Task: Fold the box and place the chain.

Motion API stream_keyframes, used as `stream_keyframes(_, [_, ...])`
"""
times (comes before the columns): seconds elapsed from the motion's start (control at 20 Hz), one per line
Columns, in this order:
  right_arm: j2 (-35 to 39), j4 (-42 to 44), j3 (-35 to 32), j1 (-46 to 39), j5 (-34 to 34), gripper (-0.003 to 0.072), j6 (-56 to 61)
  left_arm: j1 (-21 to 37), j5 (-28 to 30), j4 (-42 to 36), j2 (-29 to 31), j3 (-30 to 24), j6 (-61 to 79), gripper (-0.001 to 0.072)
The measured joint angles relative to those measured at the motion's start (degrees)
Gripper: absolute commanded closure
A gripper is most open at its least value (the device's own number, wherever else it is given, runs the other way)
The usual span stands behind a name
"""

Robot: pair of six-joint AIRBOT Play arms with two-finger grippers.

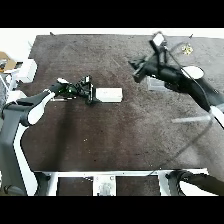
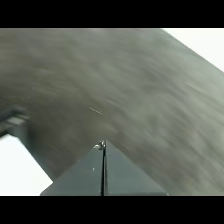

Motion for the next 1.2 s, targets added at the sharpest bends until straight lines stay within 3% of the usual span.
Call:
stream_keyframes(0.25, [23.9,0.8,-23.2,-0.1,-19.8,0.0684,4.6,0.0,0.0,0.0,0.0,0.0,0.0,0.0417])
stream_keyframes(0.45, [41.0,0.9,-41.2,-0.1,-29.0,0.0684,8.4,0.0,0.0,-0.2,0.0,0.0,0.0,0.0417])
stream_keyframes(0.6, [49.8,1.0,-50.2,-0.1,-31.8,0.0684,10.1,0.0,0.0,-0.8,0.0,0.0,0.0,0.0417])
stream_keyframes(0.9, [55.6,0.8,-56.0,-0.1,-33.9,0.0684,11.1,0.0,-0.5,-1.6,0.0,0.0,0.0,0.0420])
stream_keyframes(0.95, [55.9,0.7,-56.2,-0.1,-33.9,0.0684,11.2,0.0,-0.7,-1.7,0.0,0.0,0.0,0.0521])
stream_keyframes(1.0, [56.1,0.7,-56.4,-0.1,-34.1,0.0684,11.2,0.0,-0.9,-2.1,0.1,0.0,-0.2,0.0691])
stream_keyframes(1.2, [56.4,0.7,-56.8,-0.1,-34.3,0.0684,11.3,1.1,-2.6,-7.0,3.6,0.1,-2.8,0.0700])
